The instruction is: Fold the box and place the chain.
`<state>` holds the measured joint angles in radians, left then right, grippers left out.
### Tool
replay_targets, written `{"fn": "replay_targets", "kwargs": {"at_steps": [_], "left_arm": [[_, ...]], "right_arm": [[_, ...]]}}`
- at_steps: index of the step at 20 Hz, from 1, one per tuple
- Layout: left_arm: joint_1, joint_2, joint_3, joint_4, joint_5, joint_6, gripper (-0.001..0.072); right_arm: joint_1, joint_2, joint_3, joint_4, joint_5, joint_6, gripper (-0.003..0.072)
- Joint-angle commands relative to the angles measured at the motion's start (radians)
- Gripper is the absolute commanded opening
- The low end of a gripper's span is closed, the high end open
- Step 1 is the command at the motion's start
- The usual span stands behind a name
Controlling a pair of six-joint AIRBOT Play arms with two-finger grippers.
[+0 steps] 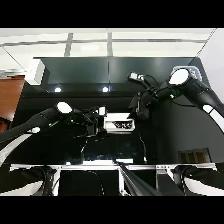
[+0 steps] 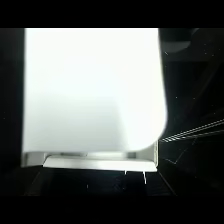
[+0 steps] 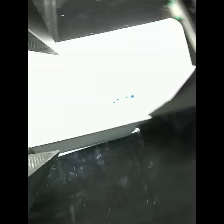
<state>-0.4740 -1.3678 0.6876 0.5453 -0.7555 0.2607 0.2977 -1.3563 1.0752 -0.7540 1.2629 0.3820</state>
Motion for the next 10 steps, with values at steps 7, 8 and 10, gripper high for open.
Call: {"fn": "replay_targets", "kwargs": {"at_steps": [7,8,10], "left_arm": [[0.000,0.000,0.001,0.000,0.000,0.000,0.0335],[0.000,0.000,0.001,0.000,0.000,0.000,0.0336],[0.000,0.000,0.001,0.000,0.000,0.000,0.0335]], "right_arm": [[0.098,0.002,-0.072,-0.089,-0.089,-0.006,0.0694],[0.101,0.002,-0.087,-0.084,-0.121,-0.024,0.0694],[0.101,0.012,-0.086,-0.085,-0.124,-0.028,0.0694]]}}
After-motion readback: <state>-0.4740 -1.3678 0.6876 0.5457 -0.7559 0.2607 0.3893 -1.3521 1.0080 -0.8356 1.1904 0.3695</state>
